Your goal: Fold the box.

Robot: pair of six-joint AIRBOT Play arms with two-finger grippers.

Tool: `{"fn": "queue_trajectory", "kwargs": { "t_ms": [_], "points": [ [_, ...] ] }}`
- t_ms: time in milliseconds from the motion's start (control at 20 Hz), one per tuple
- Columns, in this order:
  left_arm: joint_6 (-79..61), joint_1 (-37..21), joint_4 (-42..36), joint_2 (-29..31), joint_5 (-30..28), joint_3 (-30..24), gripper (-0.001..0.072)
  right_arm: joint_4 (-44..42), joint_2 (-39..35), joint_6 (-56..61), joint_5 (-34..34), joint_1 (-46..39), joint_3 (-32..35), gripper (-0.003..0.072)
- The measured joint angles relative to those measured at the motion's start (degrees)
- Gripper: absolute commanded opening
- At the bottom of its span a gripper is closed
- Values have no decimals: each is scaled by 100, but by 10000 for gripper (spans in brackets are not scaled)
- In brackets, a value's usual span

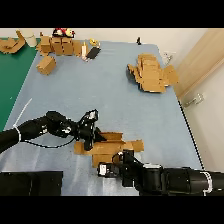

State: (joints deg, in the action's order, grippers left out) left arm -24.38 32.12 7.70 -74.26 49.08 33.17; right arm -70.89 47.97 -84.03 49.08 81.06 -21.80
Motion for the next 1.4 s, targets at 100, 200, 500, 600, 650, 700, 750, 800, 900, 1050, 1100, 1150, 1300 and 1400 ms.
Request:
{"fn": "queue_trajectory", "kwargs": {
  "t_ms": [100, 200, 500, 600, 650, 700, 750, 800, 900, 1050, 1100, 1150, 1300, 1400],
  "points": [
    [0, 0, 0, 0, 0, 0, 12, 92, 46, 52, -22, 2, -2, 410],
    [2, 0, 0, 0, 2, 0, 12, 197, 72, 153, -55, 4, -15, 410],
    [0, 0, 0, 0, 0, 0, 12, 407, 96, 282, 0, -7, -162, 410],
    [2, 0, -2, 0, 0, 0, 12, 415, 94, 299, 107, 0, -238, 410],
    [0, -2, 0, 0, 2, 0, 12, 439, 92, 302, 151, 0, -271, 410],
    [0, 0, 0, 0, 0, 0, 13, 459, 92, 304, 192, 0, -297, 410],
    [0, 0, 0, 0, 0, 0, 12, 479, 92, 306, 214, 0, -321, 410],
    [2, 0, 0, 0, 0, 0, 13, 507, 92, 315, 238, 0, -341, 410],
    [2, 0, 0, 0, 0, 0, 12, 605, 92, 503, 256, 0, -387, 411],
    [2, 0, 0, 0, 0, 0, 12, 911, 92, 1196, 282, -7, -448, 411],
    [0, 0, 0, 0, 0, 0, 13, 997, 92, 1397, 278, -9, -463, 411],
    [2, 0, 0, 0, 2, 0, 13, 1038, 92, 1537, 278, -9, -474, 411],
    [2, 0, 0, 0, 0, 0, 12, 1054, 92, 1803, 238, -9, -492, 413],
    [0, 0, 0, 0, 0, 0, 12, 1029, 92, 1880, 219, -7, -496, 576]
  ]
}}
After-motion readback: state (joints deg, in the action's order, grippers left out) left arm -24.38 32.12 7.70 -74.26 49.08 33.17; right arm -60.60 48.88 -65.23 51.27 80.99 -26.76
